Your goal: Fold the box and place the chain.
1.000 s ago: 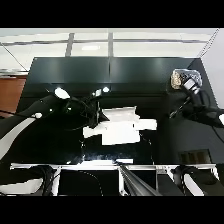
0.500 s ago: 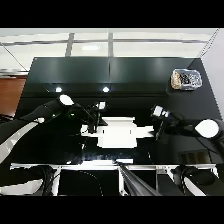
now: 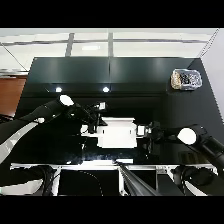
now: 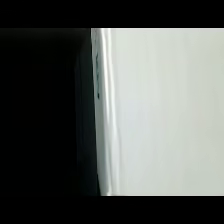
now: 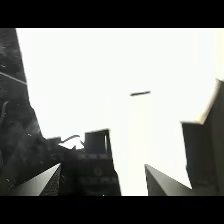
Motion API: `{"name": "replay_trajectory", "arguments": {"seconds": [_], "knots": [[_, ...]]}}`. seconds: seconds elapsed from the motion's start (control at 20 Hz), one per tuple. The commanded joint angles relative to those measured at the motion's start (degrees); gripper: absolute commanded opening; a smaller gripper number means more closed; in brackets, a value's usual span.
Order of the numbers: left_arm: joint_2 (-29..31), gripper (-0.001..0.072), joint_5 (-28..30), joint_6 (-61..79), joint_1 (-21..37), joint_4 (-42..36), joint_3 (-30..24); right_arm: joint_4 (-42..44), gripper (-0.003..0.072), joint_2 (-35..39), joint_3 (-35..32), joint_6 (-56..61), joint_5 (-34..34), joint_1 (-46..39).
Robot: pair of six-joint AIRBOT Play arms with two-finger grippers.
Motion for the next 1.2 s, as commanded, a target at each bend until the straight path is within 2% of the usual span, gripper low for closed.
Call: {"name": "replay_trajectory", "arguments": {"seconds": [0.0, 0.15, 0.3, 0.55, 0.65, 0.8, 0.9, 1.0, 1.15], "knots": [[0.0, 0.0027, 0.2, 0.0, 0.0, 0.0, 0.0, 2.9, 0.0593, -3.1, -0.2, -9.2, -2.4, 3.6], [0.0, 0.0028, 0.2, 0.0, 0.0, 0.0, 0.0, 3.7, 0.0594, -3.8, -0.2, -12.0, -7.9, 6.2], [0.0, 0.0027, 0.2, 0.0, 0.0, 0.0, 0.0, 3.9, 0.0594, -3.9, -0.2, -12.0, -6.3, 6.9], [0.0, 0.0028, 0.1, 0.0, 0.0, 0.0, 0.0, 5.4, 0.0594, -6.9, -0.2, -11.3, -7.9, 10.8], [0.0, 0.0028, 0.1, 0.0, 0.0, 0.1, 0.0, 9.4, 0.0594, -8.2, -0.2, -11.2, -11.7, 13.3], [0.0, 0.0028, 0.1, 0.0, 0.0, 0.1, 0.0, 9.4, 0.0594, -8.4, -0.2, -6.4, -19.2, 14.3], [0.0, 0.0028, 0.1, 0.0, 0.0, 0.1, 0.0, 8.8, 0.0594, -8.2, 0.2, -4.4, -21.0, 13.8], [0.0, 0.0028, 0.1, 0.0, 0.0, 0.1, 0.0, 8.2, 0.0594, -6.9, 2.1, -0.3, -19.9, 13.6], [0.0, 0.0028, 0.1, 0.0, 0.0, 0.1, 0.0, 0.2, 0.0594, -4.9, 3.6, 5.6, -18.9, 12.9]]}}
